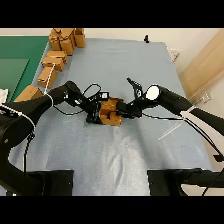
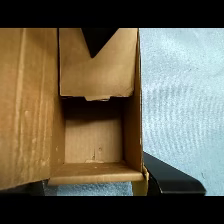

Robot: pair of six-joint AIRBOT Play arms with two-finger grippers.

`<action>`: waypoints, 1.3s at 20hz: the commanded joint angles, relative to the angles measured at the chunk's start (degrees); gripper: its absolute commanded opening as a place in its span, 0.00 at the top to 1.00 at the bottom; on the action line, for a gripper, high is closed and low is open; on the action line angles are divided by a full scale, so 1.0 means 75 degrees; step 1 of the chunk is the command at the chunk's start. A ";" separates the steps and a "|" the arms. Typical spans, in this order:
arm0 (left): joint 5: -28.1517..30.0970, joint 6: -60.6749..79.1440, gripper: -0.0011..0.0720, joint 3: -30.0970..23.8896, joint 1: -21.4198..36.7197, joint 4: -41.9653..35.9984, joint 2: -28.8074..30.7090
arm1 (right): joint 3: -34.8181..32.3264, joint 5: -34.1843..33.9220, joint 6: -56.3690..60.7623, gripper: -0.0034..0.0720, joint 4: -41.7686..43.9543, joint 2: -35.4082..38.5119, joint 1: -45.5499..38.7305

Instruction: Fold the box.

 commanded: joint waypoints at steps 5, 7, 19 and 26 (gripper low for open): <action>0.0122 -0.0009 0.42 0.0000 -0.0134 -0.0026 -0.0006 | 0.0262 0.0306 0.0376 0.46 -0.0455 -0.0003 0.0090; 0.0163 -0.0006 0.42 0.0000 -0.0137 -0.0029 -0.0006 | 0.0262 0.0364 0.0376 0.43 -0.0452 -0.0035 0.0090; 0.0152 -0.0061 0.42 0.0000 -0.0134 -0.0026 -0.0006 | 0.0262 0.0749 0.0781 0.33 -0.0909 -0.0323 0.0294; 0.0149 -0.0058 0.42 0.0000 -0.0134 -0.0023 -0.0006 | 0.0516 0.0851 0.0761 0.33 -0.0950 -0.0289 0.0291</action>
